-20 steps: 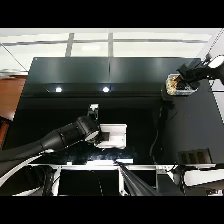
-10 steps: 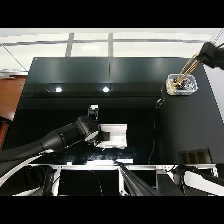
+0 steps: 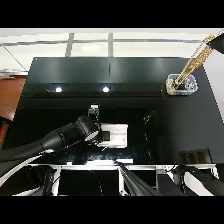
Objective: Fold the box and place the chain.
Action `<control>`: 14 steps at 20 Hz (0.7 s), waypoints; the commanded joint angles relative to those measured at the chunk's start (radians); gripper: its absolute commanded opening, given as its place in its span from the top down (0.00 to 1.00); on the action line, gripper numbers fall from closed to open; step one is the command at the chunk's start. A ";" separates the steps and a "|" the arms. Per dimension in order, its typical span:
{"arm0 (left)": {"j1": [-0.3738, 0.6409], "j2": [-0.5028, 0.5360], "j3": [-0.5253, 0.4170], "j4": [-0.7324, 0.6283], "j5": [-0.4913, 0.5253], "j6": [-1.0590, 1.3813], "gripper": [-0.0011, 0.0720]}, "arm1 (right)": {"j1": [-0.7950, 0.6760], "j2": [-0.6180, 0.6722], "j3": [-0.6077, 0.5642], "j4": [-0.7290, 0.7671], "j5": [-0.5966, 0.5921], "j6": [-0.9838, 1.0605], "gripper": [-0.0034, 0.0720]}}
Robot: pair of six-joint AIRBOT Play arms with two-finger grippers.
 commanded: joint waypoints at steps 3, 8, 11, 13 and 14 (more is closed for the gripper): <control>-0.001 -0.001 0.000 0.002 0.005 0.000 0.95 | 0.195 0.092 0.003 0.008 0.156 -0.070 0.93; 0.000 -0.001 0.000 0.006 0.006 0.000 0.95 | 0.367 0.095 0.003 0.011 0.230 -0.071 0.93; 0.000 -0.001 0.000 0.006 0.007 0.000 0.95 | 0.452 0.095 0.003 0.011 0.278 -0.088 0.93; -0.001 -0.001 0.000 0.006 0.007 0.000 0.95 | 0.504 0.095 -0.003 0.018 0.290 -0.088 0.93; -0.001 -0.001 0.000 0.005 0.007 0.000 0.95 | 0.529 0.095 -0.008 0.018 0.298 -0.088 0.93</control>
